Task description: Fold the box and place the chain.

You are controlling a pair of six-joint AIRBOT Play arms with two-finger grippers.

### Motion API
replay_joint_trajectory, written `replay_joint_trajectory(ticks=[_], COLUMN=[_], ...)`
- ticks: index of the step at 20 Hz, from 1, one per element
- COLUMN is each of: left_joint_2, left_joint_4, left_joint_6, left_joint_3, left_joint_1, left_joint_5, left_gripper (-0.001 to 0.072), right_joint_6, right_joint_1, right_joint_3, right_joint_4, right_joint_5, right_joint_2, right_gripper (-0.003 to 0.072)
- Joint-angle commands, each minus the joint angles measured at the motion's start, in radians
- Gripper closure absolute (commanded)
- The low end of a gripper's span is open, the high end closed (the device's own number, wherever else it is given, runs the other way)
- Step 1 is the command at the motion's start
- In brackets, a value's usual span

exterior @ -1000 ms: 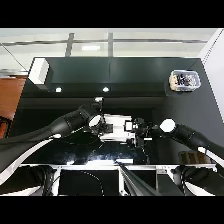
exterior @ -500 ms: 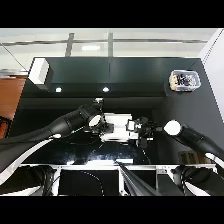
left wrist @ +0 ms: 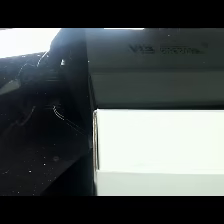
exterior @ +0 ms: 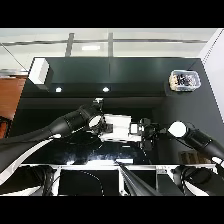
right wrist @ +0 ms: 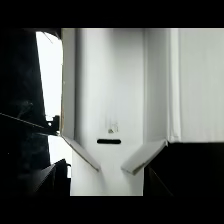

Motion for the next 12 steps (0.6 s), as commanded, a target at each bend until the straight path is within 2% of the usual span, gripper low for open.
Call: replay_joint_trajectory(ticks=[1, 2, 3, 5, 6, 7, 12], left_joint_2=[0.0, 0.0, 0.0, 0.0, 0.0, 0.0, 0.0], left_joint_4=[0.004, 0.004, 0.004, 0.015, 0.016, 0.015, 0.014], left_joint_6=[-0.001, -0.001, -0.001, -0.001, -0.001, -0.001, -0.001], left_joint_3=[0.0, 0.0, 0.0, 0.0, 0.0, 0.0, 0.0], left_joint_1=[0.0, 0.0, 0.0, 0.0, 0.0, 0.0, 0.0], left_joint_5=[0.002, 0.002, 0.002, 0.002, 0.001, 0.001, 0.001], left_gripper=[0.0684, 0.0684, 0.0684, 0.0684, 0.0684, 0.0684, 0.0684], right_joint_6=[-0.114, -0.116, -0.116, -0.115, -0.115, -0.115, -0.114], right_joint_1=[-0.001, -0.001, -0.001, -0.001, -0.001, -0.001, -0.001], right_joint_3=[0.0, 0.0, 0.0, 0.0, 0.0, 0.0, 0.0], right_joint_4=[0.118, 0.122, 0.122, 0.13, 0.146, 0.163, 0.23], right_joint_5=[-0.032, -0.032, -0.028, -0.027, -0.026, -0.025, -0.043], right_joint_2=[-0.033, -0.034, -0.034, -0.034, -0.034, -0.035, -0.05], right_gripper=[0.0033, 0.0172, 0.0222, 0.0225, 0.0371, 0.0443, 0.0443])
